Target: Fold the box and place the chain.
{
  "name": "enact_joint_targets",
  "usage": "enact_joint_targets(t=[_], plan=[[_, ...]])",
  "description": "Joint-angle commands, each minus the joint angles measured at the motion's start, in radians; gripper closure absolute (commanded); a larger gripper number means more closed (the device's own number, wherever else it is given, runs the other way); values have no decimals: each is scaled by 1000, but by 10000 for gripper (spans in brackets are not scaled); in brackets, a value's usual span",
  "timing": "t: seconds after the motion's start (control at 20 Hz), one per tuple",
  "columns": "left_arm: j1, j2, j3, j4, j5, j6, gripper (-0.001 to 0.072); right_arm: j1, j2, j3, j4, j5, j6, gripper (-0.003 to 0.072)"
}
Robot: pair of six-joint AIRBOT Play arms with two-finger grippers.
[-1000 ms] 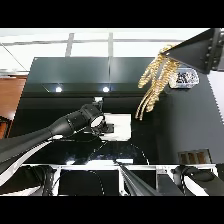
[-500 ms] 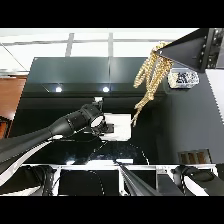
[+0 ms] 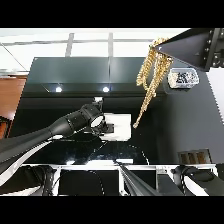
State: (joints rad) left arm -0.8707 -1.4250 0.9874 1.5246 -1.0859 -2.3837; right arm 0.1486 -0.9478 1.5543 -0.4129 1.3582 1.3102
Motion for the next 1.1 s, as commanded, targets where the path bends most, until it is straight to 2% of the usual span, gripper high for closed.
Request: enact_joint_targets(t=[0.0,0.3,0.5,0.7,0.85,1.05], plan=[[0,0,0,0,0,0,684,24,0,0,56,-38,7,673],[0,0,0,0,0,0,684,60,-2,-1,-49,-81,48,673],[0,0,0,0,3,0,684,115,-3,-16,-247,-35,119,672],[0,0,0,-1,3,0,684,238,-6,-208,-270,-115,122,672],[0,0,0,-1,3,0,684,251,-10,-348,-272,-127,122,672],[0,0,0,-1,3,0,685,251,-10,-435,-279,-154,122,672]])
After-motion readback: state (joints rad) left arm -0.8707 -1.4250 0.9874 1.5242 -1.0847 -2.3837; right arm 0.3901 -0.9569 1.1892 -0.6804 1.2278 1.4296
